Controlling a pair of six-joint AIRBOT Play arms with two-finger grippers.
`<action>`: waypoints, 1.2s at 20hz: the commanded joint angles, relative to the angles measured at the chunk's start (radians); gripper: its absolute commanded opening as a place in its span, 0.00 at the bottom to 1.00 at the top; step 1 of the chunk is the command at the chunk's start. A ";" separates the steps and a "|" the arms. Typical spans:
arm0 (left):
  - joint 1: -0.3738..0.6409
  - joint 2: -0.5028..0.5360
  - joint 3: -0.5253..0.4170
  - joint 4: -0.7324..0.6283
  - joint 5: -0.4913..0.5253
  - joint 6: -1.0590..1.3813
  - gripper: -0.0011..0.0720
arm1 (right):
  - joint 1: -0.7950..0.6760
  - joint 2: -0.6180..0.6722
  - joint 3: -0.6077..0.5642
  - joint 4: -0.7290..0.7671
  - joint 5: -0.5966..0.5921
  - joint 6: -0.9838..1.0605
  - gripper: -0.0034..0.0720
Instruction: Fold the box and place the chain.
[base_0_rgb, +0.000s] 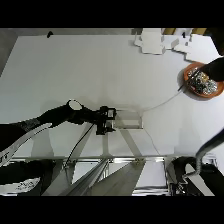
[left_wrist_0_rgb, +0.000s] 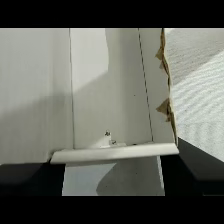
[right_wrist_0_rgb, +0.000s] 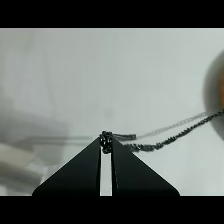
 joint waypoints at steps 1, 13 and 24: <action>0.000 0.001 0.000 0.000 0.000 0.000 0.22 | 0.089 0.076 -0.001 0.066 0.086 -0.008 0.08; 0.000 0.001 0.000 0.000 0.000 0.000 0.22 | 0.440 0.092 -0.066 0.162 0.119 0.039 0.08; 0.001 0.001 0.000 0.000 0.000 0.000 0.22 | 0.536 0.090 -0.335 0.148 -0.162 0.039 0.08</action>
